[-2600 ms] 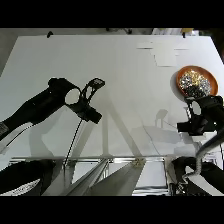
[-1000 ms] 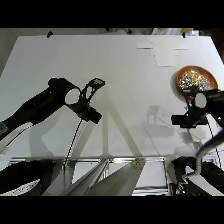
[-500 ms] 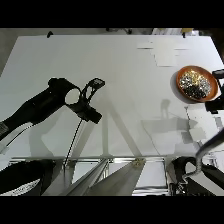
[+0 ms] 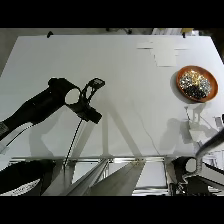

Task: Fold the box and place the chain.

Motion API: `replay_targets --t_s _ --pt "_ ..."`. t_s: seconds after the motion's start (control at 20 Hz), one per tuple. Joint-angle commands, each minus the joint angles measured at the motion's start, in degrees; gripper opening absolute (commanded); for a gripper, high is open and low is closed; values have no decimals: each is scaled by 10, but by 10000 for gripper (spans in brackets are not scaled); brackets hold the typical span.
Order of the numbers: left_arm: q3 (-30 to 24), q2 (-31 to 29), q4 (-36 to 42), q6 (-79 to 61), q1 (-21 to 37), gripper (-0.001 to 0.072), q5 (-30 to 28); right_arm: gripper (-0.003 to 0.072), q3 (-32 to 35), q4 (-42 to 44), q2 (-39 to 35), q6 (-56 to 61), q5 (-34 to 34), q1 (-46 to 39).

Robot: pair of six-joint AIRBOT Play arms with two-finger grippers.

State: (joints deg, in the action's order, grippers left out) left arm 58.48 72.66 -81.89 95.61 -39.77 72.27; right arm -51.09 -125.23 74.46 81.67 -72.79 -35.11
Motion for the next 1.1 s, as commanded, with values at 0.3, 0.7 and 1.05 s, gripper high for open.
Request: replay_targets --t_s 0.3,0.7,1.05 --pt "0 0 0 0 0 8 0 14 -1 12 70 15 52 -36" --pt "0 0 0 0 0 8 0 12 9 251 -72 -42 20 168" --pt "0 0 -1 -3 0 8 -2 12 196 393 -221 14 85 372"
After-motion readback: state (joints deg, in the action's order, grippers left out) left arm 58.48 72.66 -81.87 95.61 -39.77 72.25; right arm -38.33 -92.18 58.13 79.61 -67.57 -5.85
